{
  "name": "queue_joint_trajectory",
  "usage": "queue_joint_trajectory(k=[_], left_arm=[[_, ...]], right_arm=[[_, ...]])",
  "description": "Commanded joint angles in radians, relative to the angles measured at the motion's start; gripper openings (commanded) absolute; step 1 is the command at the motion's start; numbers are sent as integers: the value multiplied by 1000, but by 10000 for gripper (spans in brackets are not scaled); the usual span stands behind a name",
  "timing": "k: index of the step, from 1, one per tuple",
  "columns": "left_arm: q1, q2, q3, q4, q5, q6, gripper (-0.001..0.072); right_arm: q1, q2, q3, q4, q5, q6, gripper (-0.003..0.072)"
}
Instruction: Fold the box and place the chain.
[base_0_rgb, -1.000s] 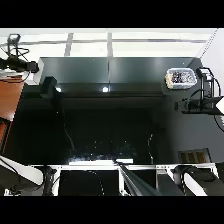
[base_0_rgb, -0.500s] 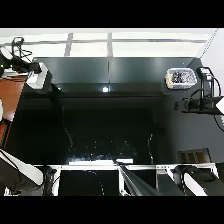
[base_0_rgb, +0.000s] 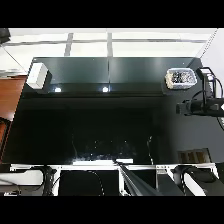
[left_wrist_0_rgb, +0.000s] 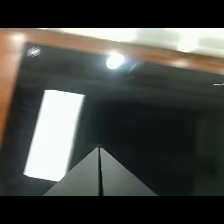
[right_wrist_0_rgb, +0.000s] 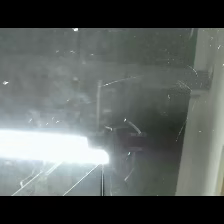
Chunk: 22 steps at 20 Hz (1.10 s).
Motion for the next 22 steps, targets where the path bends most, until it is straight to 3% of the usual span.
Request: queue_joint_trajectory(k=[1, 3, 6, 9, 11, 13, 15, 18, 22], left_arm=[[-60, 266, -209, -64, 40, -19, 25], [-158, 417, -389, -50, 83, -13, 24], [-358, 678, -778, 40, 258, -31, 24], [-502, 895, -1160, 125, 443, -130, 24], [-532, 978, -1331, 171, 470, -150, 25], [-531, 1001, -1398, 187, 428, -150, 25], [-531, 1001, -1403, 186, 412, -150, 26], [-531, 1003, -1402, 183, 411, -150, 28], [-531, 1003, -1402, 184, 411, -149, 27]], right_arm=[[15, 113, 5, 10, 20, -38, 15], [34, 186, 5, 41, -43, -39, 15], [72, 207, -2, 48, -142, -42, 15], [118, 207, -99, 54, -309, -42, 15], [126, 207, -214, 34, -430, -41, 15], [117, 206, -337, 16, -512, -40, 16], [114, 207, -396, 22, -470, -39, 16], [114, 207, -402, 24, -372, -37, 16], [114, 207, -402, 24, -364, -37, 16]])
